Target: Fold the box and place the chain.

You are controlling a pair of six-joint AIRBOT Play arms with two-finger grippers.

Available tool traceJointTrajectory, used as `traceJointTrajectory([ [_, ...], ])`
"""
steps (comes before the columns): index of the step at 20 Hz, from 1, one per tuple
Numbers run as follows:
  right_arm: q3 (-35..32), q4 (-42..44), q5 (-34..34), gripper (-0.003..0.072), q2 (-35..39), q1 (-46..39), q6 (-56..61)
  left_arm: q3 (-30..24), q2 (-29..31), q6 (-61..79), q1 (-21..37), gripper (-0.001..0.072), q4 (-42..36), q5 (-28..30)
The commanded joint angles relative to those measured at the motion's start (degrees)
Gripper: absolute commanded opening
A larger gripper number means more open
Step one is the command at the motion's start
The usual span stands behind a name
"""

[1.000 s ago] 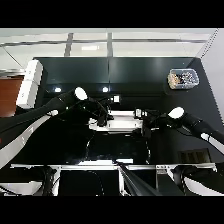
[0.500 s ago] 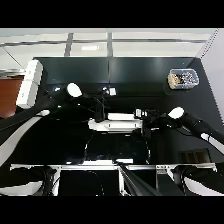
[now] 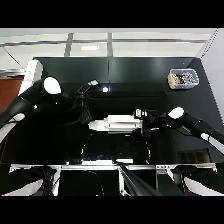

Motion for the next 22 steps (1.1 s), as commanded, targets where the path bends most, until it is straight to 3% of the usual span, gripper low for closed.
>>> traceJointTrajectory([
  [1,0.0,0.1,-0.2,0.0186,0.0,0.0,0.1,-8.0,0.4,0.9,-1.1,0.0021,-19.5,-3.3],
  [4,0.0,0.2,-0.2,0.0187,0.0,0.0,0.1,-11.2,0.4,7.8,-2.8,0.0021,-30.5,7.4],
  [7,0.0,0.0,-0.2,0.0187,0.0,0.0,0.1,-10.1,0.3,10.6,-4.5,0.0021,-30.9,24.9],
  [10,0.0,0.2,-0.3,0.0188,0.0,0.0,0.0,-7.9,-0.5,13.6,-5.2,0.0021,-30.8,34.2],
  [15,0.0,0.2,-0.3,0.0188,0.0,0.0,0.0,-5.0,-5.7,16.3,-5.1,0.0022,-29.5,36.8],
  [22,0.0,0.2,-0.3,0.0187,0.0,0.0,0.0,-5.1,-14.6,16.2,-5.2,0.0022,-28.5,28.2],
])
